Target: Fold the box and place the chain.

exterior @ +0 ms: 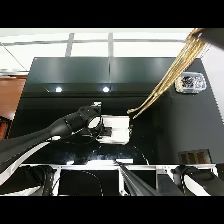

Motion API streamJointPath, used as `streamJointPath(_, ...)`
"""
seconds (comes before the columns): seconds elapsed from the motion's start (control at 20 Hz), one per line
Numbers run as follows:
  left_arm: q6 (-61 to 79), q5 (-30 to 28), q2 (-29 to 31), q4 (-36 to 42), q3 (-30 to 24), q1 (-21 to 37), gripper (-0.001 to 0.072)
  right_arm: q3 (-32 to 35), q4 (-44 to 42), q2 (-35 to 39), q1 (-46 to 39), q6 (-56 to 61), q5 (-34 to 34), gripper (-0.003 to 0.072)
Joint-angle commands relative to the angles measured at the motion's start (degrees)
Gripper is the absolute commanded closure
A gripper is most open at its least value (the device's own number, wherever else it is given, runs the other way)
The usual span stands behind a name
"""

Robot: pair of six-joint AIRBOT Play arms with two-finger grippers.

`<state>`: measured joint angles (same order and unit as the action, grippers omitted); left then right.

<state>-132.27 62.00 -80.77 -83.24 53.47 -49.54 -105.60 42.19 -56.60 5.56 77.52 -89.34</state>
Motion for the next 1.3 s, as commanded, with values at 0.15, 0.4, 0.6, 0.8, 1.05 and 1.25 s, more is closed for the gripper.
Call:
streamJointPath(0.15,0.02,-0.02,0.0,-0.02,0.04,0.0,0.068,0.35,-0.2,0.09,6.6,1.6,-2.62,0.0683)
streamJointPath(0.4,0.02,0.0,0.0,-0.02,0.04,0.0,0.068,0.35,-4.04,0.0,7.1,1.97,-2.78,0.0684)
streamJointPath(0.6,0.02,-0.02,0.0,-0.02,0.04,0.0,0.068,0.35,-4.28,-0.11,8.87,1.97,-1.46,0.0684)
streamJointPath(0.8,0.02,-0.02,0.0,-0.02,0.04,0.0,0.068,0.46,-4.46,-0.42,9.57,1.97,0.52,0.0685)
streamJointPath(1.05,0.02,-0.04,0.0,-0.02,0.04,0.0,0.068,1.29,-7.89,-2.71,9.57,1.7,1.95,0.0684)
streamJointPath(1.25,0.02,-0.02,0.0,-0.02,0.04,0.0,0.068,1.73,-8.26,-4.63,9.6,1.7,2.58,0.0684)
